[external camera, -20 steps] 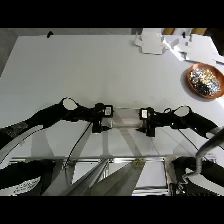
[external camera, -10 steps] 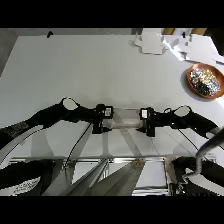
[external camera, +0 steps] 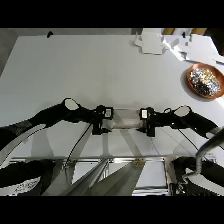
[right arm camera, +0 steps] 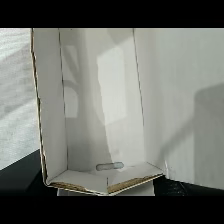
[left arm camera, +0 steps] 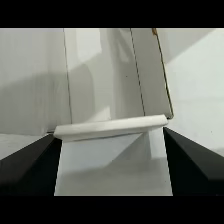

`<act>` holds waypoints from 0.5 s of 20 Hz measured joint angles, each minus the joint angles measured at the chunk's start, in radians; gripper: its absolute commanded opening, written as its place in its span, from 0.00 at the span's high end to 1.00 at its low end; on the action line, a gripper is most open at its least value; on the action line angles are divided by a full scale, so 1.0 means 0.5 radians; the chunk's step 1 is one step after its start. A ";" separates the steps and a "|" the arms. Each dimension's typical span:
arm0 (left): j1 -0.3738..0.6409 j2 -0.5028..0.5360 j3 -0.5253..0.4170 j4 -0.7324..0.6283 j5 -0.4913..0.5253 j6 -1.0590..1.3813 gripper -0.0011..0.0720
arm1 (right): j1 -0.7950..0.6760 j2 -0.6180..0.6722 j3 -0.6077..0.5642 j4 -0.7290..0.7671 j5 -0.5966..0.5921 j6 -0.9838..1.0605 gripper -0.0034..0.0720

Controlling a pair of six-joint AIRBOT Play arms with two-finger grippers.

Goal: Fold the box and place the chain.

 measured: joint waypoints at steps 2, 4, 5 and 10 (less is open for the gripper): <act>-0.001 -0.004 0.000 -0.030 0.024 0.001 0.03 | 0.000 -0.001 0.000 0.002 0.000 0.001 0.54; -0.001 -0.006 0.000 -0.063 0.040 0.002 0.03 | 0.000 -0.001 0.000 0.002 0.000 0.001 0.54; -0.001 -0.011 0.000 -0.078 0.045 0.002 0.03 | 0.000 -0.001 0.000 0.001 0.000 0.001 0.54; -0.018 -0.053 0.000 -0.164 0.060 0.037 0.03 | 0.000 -0.001 0.000 0.002 0.000 0.001 0.54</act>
